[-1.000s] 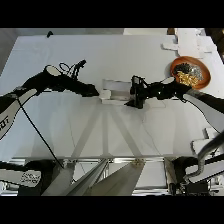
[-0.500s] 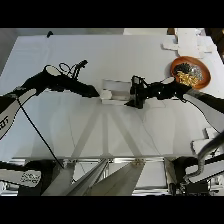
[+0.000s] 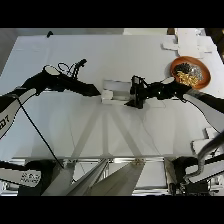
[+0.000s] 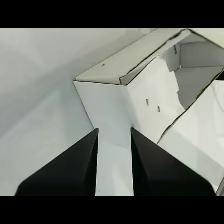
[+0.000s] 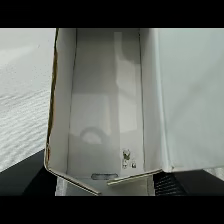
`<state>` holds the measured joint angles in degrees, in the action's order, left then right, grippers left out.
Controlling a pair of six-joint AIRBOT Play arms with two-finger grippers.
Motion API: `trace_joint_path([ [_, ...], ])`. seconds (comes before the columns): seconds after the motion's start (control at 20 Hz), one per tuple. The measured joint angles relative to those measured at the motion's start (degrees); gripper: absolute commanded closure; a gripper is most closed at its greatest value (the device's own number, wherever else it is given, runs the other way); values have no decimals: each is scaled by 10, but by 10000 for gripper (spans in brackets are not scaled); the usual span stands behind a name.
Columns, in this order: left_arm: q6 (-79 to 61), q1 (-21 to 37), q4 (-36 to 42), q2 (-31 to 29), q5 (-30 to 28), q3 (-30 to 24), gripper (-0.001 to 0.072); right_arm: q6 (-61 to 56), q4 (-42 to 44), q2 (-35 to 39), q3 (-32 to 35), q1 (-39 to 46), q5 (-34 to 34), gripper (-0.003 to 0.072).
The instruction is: Fold the box and place the chain.
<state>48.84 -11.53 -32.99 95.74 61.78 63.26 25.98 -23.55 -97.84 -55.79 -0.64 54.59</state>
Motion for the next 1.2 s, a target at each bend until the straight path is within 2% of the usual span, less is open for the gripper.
trace_joint_path([
  [0.1, -2, -4, 1, 7, -2, 0, 405, 0, -1, 0, 0, 0, 0, 120],
  [0.2, -5, -7, 9, 10, -2, 0, 370, 0, 0, 0, 0, 0, -1, 120],
  [0.5, -11, -7, 33, 14, 7, 0, 371, 0, 1, 0, 0, 0, 1, 120],
  [0.8, -12, 2, 18, 13, 16, 0, 369, 0, 1, 0, 0, 0, 0, 120],
  [0.9, -12, 6, 9, 9, 16, 0, 320, 0, 0, 0, 0, 0, 0, 120],
  [0.95, -12, 7, 8, 7, 16, 0, 235, 0, 0, 0, 0, 0, 0, 120],
  [1.0, -11, 8, 6, 4, 16, 0, 204, 0, 0, 0, 0, 0, 0, 120],
  [1.2, -15, 10, 8, 0, 14, 0, 203, 0, 0, 0, 0, 0, 0, 120],
])
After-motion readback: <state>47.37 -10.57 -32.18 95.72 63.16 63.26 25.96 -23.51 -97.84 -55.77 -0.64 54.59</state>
